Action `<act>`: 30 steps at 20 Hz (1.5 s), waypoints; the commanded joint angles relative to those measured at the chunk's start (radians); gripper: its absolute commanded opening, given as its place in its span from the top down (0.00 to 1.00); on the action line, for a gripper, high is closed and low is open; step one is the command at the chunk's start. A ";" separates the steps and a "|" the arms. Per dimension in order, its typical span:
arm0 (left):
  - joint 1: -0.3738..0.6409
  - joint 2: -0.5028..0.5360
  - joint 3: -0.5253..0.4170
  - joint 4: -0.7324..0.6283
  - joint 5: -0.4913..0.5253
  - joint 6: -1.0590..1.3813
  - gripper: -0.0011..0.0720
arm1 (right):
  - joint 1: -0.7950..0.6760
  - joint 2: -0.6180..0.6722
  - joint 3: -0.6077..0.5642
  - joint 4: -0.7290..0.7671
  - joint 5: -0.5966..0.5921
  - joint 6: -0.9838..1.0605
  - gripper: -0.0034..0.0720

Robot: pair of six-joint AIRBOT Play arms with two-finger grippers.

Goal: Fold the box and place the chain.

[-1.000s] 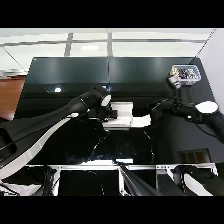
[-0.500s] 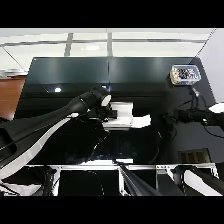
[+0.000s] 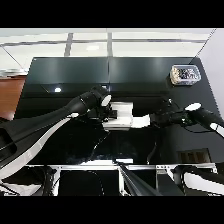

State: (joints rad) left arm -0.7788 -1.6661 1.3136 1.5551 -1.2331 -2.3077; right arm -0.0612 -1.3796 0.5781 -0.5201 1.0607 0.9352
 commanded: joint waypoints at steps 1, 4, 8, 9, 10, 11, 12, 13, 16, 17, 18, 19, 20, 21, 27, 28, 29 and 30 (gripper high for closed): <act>0.000 0.000 0.001 0.000 0.002 0.000 0.95 | 0.049 -0.018 0.021 0.063 0.011 -0.047 0.93; 0.000 0.000 0.001 0.000 0.002 0.000 0.95 | 0.049 -0.018 0.066 0.064 0.047 -0.046 0.89; 0.000 0.000 0.001 0.000 0.002 0.000 0.95 | 0.049 -0.018 0.129 0.068 0.105 -0.046 0.11; 0.000 0.000 0.001 0.000 0.002 0.000 0.95 | 0.049 -0.018 0.137 0.076 0.120 -0.046 0.11; 0.000 0.000 0.001 0.000 0.002 0.000 0.95 | 0.051 -0.018 0.142 0.081 0.133 -0.046 0.11; 0.000 0.000 0.001 0.000 0.002 0.000 0.95 | 0.058 -0.018 0.144 0.084 0.140 -0.045 0.11; 0.000 0.000 0.001 0.000 0.002 0.000 0.95 | 0.071 -0.018 0.145 0.083 0.141 -0.042 0.14; 0.000 0.000 0.001 0.000 0.002 0.000 0.95 | 0.089 -0.018 0.145 0.083 0.140 -0.039 0.23; 0.000 0.000 0.001 0.000 0.002 0.000 0.95 | 0.146 -0.018 0.158 0.080 0.114 0.001 0.24; 0.000 0.000 0.001 0.000 0.001 0.000 0.95 | 0.168 -0.018 0.173 0.068 0.106 0.015 0.26; 0.000 0.000 0.001 0.000 0.001 0.000 0.95 | 0.189 -0.018 0.194 0.036 0.101 0.034 0.40; 0.000 0.000 0.001 0.000 0.001 0.000 0.95 | 0.211 -0.018 0.220 -0.019 0.092 0.085 0.40; 0.000 0.000 0.001 -0.001 0.001 0.000 0.95 | 0.230 -0.018 0.247 -0.079 0.084 0.135 0.40; 0.000 0.000 0.001 -0.001 0.001 0.000 0.95 | 0.251 -0.018 0.274 -0.141 0.078 0.187 0.40; 0.000 0.000 0.001 0.000 0.000 0.000 0.95 | 0.398 -0.018 0.378 -0.370 0.039 0.433 0.42; 0.000 0.000 0.001 0.000 -0.001 0.000 0.95 | 0.424 -0.018 0.387 -0.403 0.019 0.480 0.42; 0.000 0.000 0.001 0.000 -0.001 0.000 0.95 | 0.454 -0.018 0.393 -0.427 -0.003 0.518 0.42; 0.000 0.000 0.001 0.000 -0.001 0.000 0.95 | 0.483 -0.018 0.398 -0.453 -0.025 0.554 0.42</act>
State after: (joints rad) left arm -0.7788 -1.6661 1.3136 1.5543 -1.2324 -2.3081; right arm 0.3481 -1.3975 0.9485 -0.8577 1.0943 1.3491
